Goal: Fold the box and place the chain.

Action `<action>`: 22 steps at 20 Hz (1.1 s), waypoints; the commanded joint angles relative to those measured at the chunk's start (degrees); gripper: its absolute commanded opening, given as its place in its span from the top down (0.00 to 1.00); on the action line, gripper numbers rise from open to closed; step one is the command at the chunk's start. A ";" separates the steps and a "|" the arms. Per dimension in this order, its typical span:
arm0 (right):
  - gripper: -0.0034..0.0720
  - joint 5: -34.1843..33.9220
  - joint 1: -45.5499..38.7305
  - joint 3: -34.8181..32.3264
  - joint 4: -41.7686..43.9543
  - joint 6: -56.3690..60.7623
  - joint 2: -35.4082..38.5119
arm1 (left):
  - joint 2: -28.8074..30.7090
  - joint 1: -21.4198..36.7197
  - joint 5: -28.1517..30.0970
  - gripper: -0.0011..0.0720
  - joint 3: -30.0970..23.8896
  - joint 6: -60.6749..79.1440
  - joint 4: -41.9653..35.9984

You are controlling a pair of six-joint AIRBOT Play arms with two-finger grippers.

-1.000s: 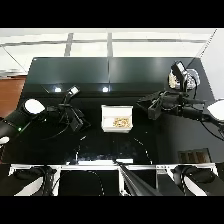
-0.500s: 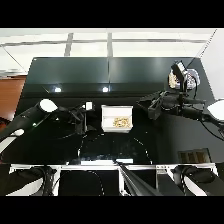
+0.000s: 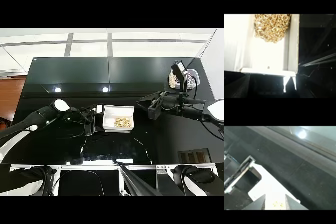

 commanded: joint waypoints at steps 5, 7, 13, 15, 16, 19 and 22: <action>0.57 0.04 0.00 0.00 0.13 0.02 0.00 | -1.51 -0.37 1.42 0.00 0.68 -0.59 -0.35; 0.57 0.00 0.00 0.00 0.13 0.02 0.00 | -1.64 -0.39 1.92 0.00 0.81 -0.17 0.48; 0.57 0.00 0.00 0.00 0.28 0.02 0.00 | -2.78 -0.52 2.84 0.00 3.10 0.57 0.02; 0.57 -0.20 0.00 0.00 0.26 0.02 0.00 | -2.80 -0.92 2.75 0.00 3.45 3.15 0.04; 0.57 -0.46 0.02 0.00 0.28 0.04 0.00 | -2.84 -1.27 2.54 0.00 3.45 4.35 0.00; 0.57 -2.34 0.00 -0.02 0.22 0.04 -0.04 | -2.91 -2.23 2.38 0.01 3.45 4.17 -0.11; 0.57 -8.87 0.00 -0.02 -1.22 1.84 -0.07 | -2.91 -2.19 -0.66 0.08 3.45 3.13 -0.44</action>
